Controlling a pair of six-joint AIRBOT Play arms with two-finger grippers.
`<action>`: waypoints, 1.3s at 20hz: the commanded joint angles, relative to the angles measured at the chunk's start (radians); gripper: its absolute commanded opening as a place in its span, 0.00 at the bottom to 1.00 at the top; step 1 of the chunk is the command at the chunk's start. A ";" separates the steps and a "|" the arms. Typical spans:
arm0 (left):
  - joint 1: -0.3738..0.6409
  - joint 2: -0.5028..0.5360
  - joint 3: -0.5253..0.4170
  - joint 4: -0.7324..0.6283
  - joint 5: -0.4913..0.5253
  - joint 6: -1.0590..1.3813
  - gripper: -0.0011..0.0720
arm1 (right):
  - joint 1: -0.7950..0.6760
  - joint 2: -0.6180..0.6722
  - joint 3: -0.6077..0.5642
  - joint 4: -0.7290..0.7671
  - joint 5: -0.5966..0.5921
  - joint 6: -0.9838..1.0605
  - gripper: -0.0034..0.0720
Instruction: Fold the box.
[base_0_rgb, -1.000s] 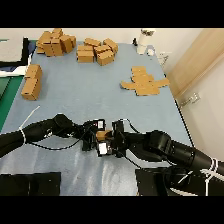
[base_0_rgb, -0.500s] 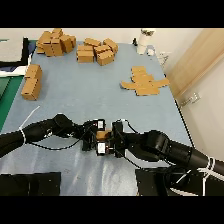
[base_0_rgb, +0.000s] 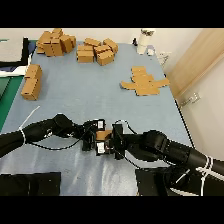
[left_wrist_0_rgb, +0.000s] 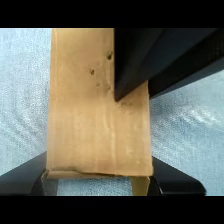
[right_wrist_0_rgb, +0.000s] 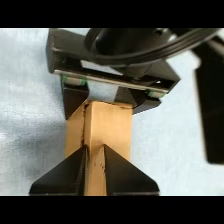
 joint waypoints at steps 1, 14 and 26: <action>0.000 0.000 0.001 0.000 0.000 0.000 0.73 | 0.001 -0.010 0.000 0.018 -0.012 0.000 0.26; 0.000 0.000 0.001 0.000 0.000 0.000 0.73 | -0.003 0.231 0.043 0.055 -0.251 0.475 0.53; 0.000 0.000 0.001 0.000 0.000 0.000 0.73 | 0.000 0.454 -0.453 0.456 0.605 1.580 0.05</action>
